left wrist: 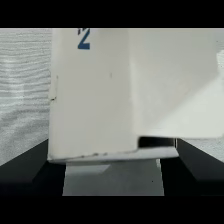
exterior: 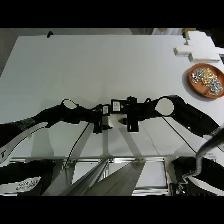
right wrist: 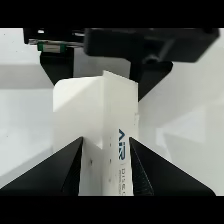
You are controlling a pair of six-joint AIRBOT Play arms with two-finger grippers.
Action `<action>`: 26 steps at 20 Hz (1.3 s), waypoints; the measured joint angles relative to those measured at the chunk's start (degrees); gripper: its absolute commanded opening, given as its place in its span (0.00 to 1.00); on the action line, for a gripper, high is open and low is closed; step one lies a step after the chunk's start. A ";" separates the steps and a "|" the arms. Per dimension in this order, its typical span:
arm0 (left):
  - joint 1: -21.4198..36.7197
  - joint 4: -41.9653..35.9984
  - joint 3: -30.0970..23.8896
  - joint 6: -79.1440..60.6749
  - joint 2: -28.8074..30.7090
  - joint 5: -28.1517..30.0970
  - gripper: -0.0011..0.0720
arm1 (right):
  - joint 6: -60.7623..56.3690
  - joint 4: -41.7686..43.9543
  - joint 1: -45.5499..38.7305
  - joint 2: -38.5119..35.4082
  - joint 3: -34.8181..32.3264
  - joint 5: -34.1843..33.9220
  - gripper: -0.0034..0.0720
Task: Fold the box and place the chain.
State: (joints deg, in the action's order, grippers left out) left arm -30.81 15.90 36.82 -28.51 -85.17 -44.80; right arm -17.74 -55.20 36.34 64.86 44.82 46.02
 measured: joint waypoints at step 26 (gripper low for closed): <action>0.02 0.00 0.00 -0.09 0.00 0.13 0.20 | -0.20 -0.26 -0.68 2.64 0.00 3.82 0.20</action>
State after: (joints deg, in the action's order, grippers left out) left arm -30.79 15.90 36.82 -28.60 -85.17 -44.66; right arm -17.93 -55.46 35.66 67.51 44.82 49.84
